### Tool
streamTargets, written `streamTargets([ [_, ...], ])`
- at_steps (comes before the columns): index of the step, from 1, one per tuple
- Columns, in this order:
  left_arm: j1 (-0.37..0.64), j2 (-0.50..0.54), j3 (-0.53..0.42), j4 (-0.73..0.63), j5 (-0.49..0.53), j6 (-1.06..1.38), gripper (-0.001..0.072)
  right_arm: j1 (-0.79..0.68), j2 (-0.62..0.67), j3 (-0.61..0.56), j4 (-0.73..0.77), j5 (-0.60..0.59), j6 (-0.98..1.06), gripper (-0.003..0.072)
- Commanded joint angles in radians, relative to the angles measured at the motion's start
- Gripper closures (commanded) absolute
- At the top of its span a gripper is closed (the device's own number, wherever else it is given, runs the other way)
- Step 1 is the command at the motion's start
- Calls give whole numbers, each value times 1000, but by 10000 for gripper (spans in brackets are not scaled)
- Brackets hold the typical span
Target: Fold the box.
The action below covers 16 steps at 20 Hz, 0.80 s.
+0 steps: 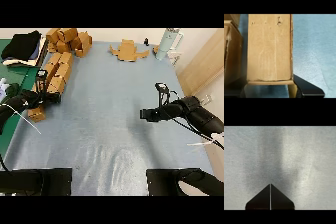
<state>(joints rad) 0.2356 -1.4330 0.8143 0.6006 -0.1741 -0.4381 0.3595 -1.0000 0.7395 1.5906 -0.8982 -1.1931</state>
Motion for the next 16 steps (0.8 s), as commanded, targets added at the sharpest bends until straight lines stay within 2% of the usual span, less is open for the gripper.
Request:
streamTargets([
  [1,1,-1,1,-2,-21,0,234,0,-1,1,0,8,0,679],
  [8,1,-1,7,-1,-20,0,231,0,0,1,0,12,0,679],
  [10,1,-1,7,6,-25,0,101,0,0,1,0,12,0,679],
  [14,1,-1,7,6,-30,0,93,0,-1,1,0,15,0,679],
  [15,1,-1,7,4,-30,-2,5,0,0,1,0,16,0,679],
  [16,2,-1,7,5,-30,-6,5,0,0,1,0,17,0,679],
])
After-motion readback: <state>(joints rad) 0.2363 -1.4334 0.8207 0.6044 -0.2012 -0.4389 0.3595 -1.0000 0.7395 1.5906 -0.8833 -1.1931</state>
